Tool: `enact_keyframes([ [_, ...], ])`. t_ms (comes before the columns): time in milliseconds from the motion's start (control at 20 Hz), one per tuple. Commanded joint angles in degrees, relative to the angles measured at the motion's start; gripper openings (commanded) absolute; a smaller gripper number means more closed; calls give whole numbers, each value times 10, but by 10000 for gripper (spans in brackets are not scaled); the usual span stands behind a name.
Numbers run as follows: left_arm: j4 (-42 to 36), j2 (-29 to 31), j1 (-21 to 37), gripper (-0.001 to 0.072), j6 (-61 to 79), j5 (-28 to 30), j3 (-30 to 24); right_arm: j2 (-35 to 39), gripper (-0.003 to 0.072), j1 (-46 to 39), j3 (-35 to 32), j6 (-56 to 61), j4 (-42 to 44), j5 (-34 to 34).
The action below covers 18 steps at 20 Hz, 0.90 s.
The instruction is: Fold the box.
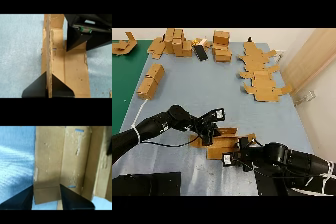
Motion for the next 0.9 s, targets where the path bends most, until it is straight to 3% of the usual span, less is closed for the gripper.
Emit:
enact_keyframes([
  [0,-2,0,0,13,0,1,0,30,474,13,0,10,0,-14],
  [300,-2,0,0,14,0,1,0,62,474,12,0,54,-44,-34],
  [550,-2,0,0,13,0,1,0,60,474,11,0,139,-76,41],
  [850,-2,0,0,13,0,1,0,60,474,11,0,139,-76,40],
])
